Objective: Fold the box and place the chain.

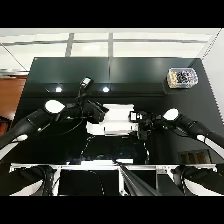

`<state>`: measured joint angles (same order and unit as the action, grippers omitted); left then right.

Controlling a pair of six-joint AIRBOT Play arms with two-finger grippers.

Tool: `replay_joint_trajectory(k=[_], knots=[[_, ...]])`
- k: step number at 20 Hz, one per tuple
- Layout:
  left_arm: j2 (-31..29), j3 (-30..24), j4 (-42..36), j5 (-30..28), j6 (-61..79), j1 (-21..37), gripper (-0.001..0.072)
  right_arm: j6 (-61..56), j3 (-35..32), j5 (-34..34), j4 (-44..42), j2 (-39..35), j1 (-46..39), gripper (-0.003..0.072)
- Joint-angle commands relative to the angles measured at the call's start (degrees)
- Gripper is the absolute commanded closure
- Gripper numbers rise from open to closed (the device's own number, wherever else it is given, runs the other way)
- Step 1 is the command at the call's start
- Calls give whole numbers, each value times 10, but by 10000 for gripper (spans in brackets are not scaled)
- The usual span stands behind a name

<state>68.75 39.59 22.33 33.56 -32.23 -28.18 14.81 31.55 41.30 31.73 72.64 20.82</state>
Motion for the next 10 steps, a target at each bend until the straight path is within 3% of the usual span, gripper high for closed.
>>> replay_joint_trajectory(k=[1, 4, 6, 8, 10], knots=[[48, 32, 61, 3, 3, 1, 684, 0, 0, 0, 0, 0, 0, 458], [103, 63, 92, 47, -16, -1, 684, 0, 0, 0, 0, 0, 0, 458], [134, 87, 162, 101, -66, -1, 684, 0, 0, 0, 0, 0, 0, 458], [150, 106, 216, 152, -93, -1, 684, 0, 0, 0, 0, 0, 0, 458], [148, 120, 233, 162, -79, 1, 684, 0, 0, 0, 0, 0, 0, 458]])
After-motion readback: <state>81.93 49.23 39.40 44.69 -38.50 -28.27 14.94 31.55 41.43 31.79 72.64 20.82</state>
